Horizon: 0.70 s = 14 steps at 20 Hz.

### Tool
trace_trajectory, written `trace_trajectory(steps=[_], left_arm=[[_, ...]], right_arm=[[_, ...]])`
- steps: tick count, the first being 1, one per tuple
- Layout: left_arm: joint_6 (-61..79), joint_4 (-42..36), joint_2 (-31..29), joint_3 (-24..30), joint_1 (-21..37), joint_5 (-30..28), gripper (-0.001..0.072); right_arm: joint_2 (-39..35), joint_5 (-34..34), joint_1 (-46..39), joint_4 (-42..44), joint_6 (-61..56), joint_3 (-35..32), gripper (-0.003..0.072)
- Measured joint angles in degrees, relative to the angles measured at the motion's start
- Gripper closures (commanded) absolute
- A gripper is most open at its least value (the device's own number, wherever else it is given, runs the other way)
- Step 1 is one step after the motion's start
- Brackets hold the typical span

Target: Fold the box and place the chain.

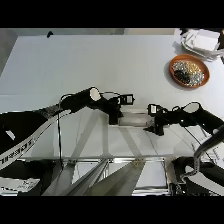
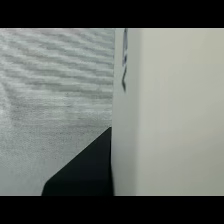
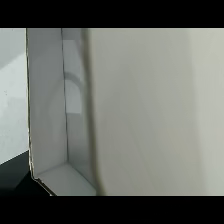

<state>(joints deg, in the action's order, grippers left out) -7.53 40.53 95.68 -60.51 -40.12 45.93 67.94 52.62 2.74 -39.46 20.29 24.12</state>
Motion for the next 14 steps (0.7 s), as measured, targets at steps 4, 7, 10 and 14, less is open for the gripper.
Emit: trace_trajectory(steps=[4, 7, 10, 14], left_arm=[[0.00, 0.02, 0.00, 0.00, 0.00, -0.02, 0.0698], [0.00, 0.02, 0.00, 0.00, 0.00, -0.07, 0.0698], [0.00, -0.02, 0.00, 0.00, 0.00, -0.11, 0.0698], [0.00, -0.02, 0.00, 0.00, 0.00, -0.07, 0.0698]], right_arm=[[-0.35, 0.22, -0.02, 0.44, -0.39, 0.00, 0.0021], [-0.48, 0.39, -0.02, 0.52, -0.48, 0.00, -0.0034], [-0.81, 0.98, -0.76, 0.76, -0.50, 0.00, -0.0034], [-0.98, 2.25, -1.86, 0.83, -0.52, 0.00, -0.0034]])
